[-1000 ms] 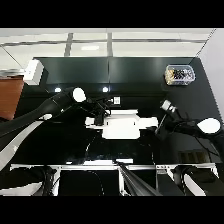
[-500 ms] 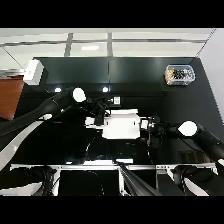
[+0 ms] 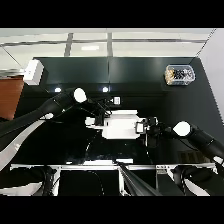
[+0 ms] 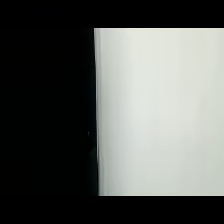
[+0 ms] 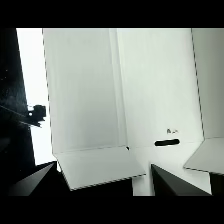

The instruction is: Fold the box and place the chain.

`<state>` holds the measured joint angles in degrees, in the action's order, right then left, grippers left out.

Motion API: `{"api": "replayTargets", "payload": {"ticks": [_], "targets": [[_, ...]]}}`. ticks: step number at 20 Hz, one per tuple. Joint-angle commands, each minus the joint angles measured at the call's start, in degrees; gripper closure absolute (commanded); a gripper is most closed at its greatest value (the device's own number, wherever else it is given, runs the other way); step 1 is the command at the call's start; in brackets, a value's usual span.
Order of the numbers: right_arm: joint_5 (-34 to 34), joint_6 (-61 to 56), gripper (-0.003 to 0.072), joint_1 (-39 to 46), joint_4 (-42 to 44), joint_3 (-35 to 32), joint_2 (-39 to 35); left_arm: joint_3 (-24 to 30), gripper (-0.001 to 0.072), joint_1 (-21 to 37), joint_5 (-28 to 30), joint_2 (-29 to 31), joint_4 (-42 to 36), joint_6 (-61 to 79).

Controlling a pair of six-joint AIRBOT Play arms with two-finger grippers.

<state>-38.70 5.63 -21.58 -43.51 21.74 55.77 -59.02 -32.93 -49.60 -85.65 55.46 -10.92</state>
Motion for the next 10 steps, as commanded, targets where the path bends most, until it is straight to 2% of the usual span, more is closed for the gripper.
{"api": "replayTargets", "payload": {"ticks": [1, 7, 9, 10], "targets": [[0.3, 1.4, -0.0017, -0.1, 1.2, 0.0, 0.6, 0.0, 0.0682, 0.0, 0.1, -0.3, 0.0, 0.0], [0.9, 6.0, -0.0017, -1.3, 10.4, 0.0, 1.4, 0.0, 0.0682, 0.0, 0.0, -0.3, 0.0, 0.0], [3.5, 6.0, -0.0017, -1.3, 10.3, 0.1, 1.3, 0.0, 0.0682, 0.0, 0.0, -0.3, 0.0, 0.0], [2.6, 6.1, -0.0017, -1.3, 10.3, 0.9, 1.2, 0.0, 0.0682, 0.0, -0.1, -0.3, 0.0, 0.0]]}}
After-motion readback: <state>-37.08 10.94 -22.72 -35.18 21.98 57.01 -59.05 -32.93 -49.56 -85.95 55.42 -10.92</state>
